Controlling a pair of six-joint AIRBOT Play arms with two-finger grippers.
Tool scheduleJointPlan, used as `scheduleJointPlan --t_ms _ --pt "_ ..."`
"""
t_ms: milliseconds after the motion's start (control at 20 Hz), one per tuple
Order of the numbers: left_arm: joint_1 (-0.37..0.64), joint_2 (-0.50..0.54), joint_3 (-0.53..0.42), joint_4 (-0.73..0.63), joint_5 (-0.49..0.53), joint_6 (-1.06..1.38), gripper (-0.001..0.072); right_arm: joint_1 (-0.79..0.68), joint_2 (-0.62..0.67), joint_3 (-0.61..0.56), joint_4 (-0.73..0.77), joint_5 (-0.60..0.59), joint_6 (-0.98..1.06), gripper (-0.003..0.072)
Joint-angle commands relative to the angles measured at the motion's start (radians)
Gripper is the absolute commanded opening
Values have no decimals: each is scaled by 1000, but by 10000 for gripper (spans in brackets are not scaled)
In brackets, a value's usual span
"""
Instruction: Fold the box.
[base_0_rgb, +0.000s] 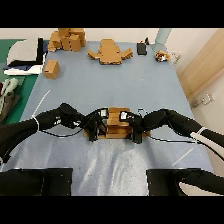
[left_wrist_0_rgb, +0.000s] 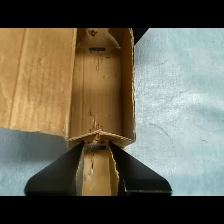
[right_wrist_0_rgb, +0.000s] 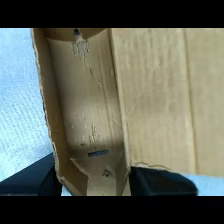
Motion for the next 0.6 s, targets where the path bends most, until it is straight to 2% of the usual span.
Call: scheduleJointPlan --t_ms 0,150,450,550 --pt "0 -2 1 -48 -15 4 225 0 0 0 0 1 0 511" --pt "-5 -2 1 -76 -40 8 228 0 0 0 0 1 0 510" --pt "-19 -2 -3 -72 -26 29 245 0 0 0 0 1 0 510" --pt "-19 -2 -3 -72 -24 29 497 0 0 0 0 1 0 511"
